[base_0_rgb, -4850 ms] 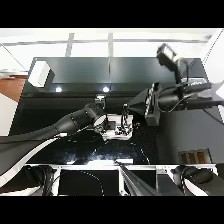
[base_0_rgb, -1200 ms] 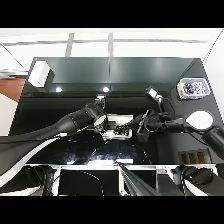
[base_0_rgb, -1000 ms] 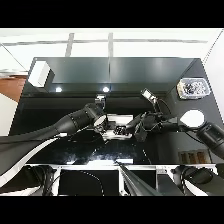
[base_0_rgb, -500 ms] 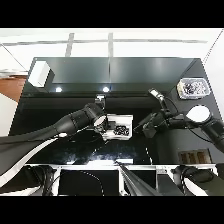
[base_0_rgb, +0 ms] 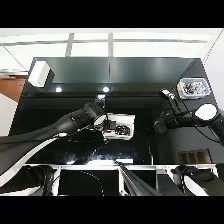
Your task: Fold the box and place the chain.
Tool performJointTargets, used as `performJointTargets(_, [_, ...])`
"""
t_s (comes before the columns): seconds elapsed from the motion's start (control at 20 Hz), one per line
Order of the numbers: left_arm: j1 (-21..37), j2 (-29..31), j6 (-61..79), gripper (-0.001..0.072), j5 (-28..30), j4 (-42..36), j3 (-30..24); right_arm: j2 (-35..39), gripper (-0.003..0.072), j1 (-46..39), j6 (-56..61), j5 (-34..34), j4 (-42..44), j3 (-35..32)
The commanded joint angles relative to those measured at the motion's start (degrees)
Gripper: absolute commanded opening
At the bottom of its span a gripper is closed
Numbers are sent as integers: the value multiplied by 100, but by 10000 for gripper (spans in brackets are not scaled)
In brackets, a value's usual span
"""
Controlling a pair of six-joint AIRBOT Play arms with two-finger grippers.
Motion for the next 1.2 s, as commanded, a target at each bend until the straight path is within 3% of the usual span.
performJointTargets(0.0, [-7, 317, 109, 476, -175, 87, 103, -4, 581, -37, 44, 7, -68, 2])
performJointTargets(0.3, [175, 1414, 1829, 476, -627, 175, 92, -4, 581, -37, 42, 26, -70, 2])
performJointTargets(0.5, [966, 2245, 3635, 476, -719, 31, -184, -4, 581, -37, 42, 22, -70, 2])
performJointTargets(0.6, [1606, 2695, 5117, 475, -162, -1027, -682, -4, 581, -37, 44, 20, -68, 2])
performJointTargets(0.75, [2566, 3143, 8491, 475, 627, -4133, -1851, -4, 581, -37, 90, 24, -63, 2])
performJointTargets(0.8, [2774, 3112, 9280, 476, 658, -4594, -2159, -4, 581, -37, 122, 28, -63, 2])
performJointTargets(0.85, [2876, 3045, 9980, 486, 774, -4673, -2441, -4, 581, -37, 131, 31, -63, 2])
performJointTargets(0.95, [2846, 2865, 11715, 703, 1128, -4664, -2859, -4, 581, -37, 129, 31, -66, 2])
performJointTargets(1.05, [2708, 2643, 13567, 702, 1246, -4846, -3045, -4, 581, -37, 127, 33, -70, 2])
performJointTargets(1.15, [2562, 2358, 14565, 701, 1388, -4972, -3053, -4, 581, -35, 127, 35, -70, 2])
